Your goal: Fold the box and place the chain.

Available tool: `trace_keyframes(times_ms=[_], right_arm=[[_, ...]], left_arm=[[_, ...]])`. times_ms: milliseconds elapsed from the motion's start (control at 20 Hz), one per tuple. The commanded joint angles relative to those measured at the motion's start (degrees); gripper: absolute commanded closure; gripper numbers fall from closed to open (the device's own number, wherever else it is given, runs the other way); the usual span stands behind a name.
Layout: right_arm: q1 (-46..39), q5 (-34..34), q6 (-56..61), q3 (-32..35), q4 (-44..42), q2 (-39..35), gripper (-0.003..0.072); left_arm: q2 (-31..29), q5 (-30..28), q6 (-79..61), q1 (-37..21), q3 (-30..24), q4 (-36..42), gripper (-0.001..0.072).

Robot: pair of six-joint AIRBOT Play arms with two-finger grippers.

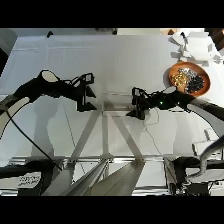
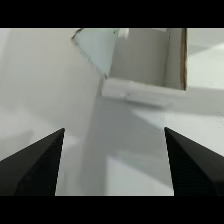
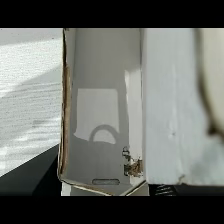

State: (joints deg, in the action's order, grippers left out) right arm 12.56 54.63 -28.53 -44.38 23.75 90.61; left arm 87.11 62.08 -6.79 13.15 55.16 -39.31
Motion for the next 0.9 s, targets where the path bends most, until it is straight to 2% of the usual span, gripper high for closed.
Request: trace_keyframes(times_ms=[0, 150, 400, 850], right_arm=[[0.0, 0.0, 0.0, 0.0, 0.0, 0.0, 0.0283], [0.0, 0.0, 0.0, 0.0, 0.0, 0.0, 0.0283], [0.0, 0.0, 0.0, 0.0, 0.0, 0.0, 0.0283], [0.0, 0.0, 0.0, 0.0, 0.0, 0.0, 0.0283]], left_arm=[[3.9, 1.2, -19.0, -0.5, -0.1, 7.6, 0.0001], [5.7, 3.6, -26.6, -0.5, -0.2, 13.0, 0.0], [7.0, 5.9, -28.1, -0.5, -0.2, 11.4, -0.0001], [7.6, 6.0, -22.4, -0.1, -0.2, 11.4, 0.0]])
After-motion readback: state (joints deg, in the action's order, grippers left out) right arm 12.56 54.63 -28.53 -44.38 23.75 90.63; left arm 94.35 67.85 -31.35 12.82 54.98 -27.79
